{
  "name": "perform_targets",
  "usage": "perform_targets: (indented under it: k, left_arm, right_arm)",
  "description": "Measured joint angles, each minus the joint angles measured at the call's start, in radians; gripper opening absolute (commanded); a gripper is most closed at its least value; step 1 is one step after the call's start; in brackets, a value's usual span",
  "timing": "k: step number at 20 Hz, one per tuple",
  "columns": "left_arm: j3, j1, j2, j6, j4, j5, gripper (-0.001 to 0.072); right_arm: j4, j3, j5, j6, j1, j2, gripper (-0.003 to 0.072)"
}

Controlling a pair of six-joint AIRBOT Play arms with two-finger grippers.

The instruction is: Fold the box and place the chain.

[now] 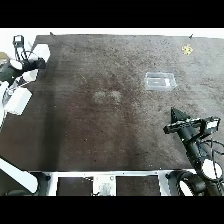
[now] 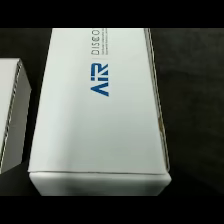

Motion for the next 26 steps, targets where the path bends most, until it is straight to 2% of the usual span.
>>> perform_targets:
  k: [7,8,9,10,14,17,19,22,23,24,25,26]
  left_arm:
    - [-0.01,-0.008,-0.079,-0.042,0.027,0.006,0.0012]
    - [-0.011,-0.009,-0.083,-0.043,0.032,0.007,0.0201]
    - [-0.013,-0.009,-0.088,-0.043,0.037,0.004,0.0632]
    - [-0.015,-0.01,-0.092,-0.046,0.044,-0.005,0.0707]
    - [0.001,-0.011,-0.095,-0.049,0.05,0.008,0.0708]
    - [0.033,-0.01,-0.057,-0.049,0.051,-0.016,0.0708]
    - [0.053,-0.011,0.002,-0.049,0.052,-0.047,0.0708]
    - [0.071,-0.011,0.143,-0.05,0.052,-0.092,0.0705]
    - [0.076,-0.011,0.204,-0.05,0.051,-0.11,0.059]
    - [0.078,-0.011,0.263,-0.05,0.049,-0.13,0.0246]
    - [0.079,-0.01,0.327,-0.05,0.048,-0.157,0.005]
    - [0.08,-0.011,0.383,-0.05,0.048,-0.185,0.001]
  right_arm:
    - [0.0,0.0,0.0,0.0,0.0,0.0,0.0005]
    - [0.0,0.0,0.0,0.0,0.0,0.0,0.0004]
    - [0.0,0.0,0.0,0.0,0.0,0.0,0.0004]
    - [0.0,0.0,0.0,0.0,0.0,0.0,0.0005]
    - [0.0,0.0,0.0,0.0,0.0,0.0,0.0004]
    - [0.0,0.0,0.0,0.0,0.0,0.002,0.0004]
    - [0.0,0.0,0.0,0.0,0.0,0.002,0.0005]
    - [0.0,0.0,0.0,0.0,0.0,0.002,0.0004]
    - [0.0,0.0,0.0,0.0,0.0,0.002,0.0004]
    - [0.0,0.0,0.0,0.0,0.0,0.002,0.0005]
    - [0.0,0.0,0.0,0.0,0.0,0.002,0.0005]
    - [0.0,0.0,0.0,0.0,0.0,0.002,0.0004]
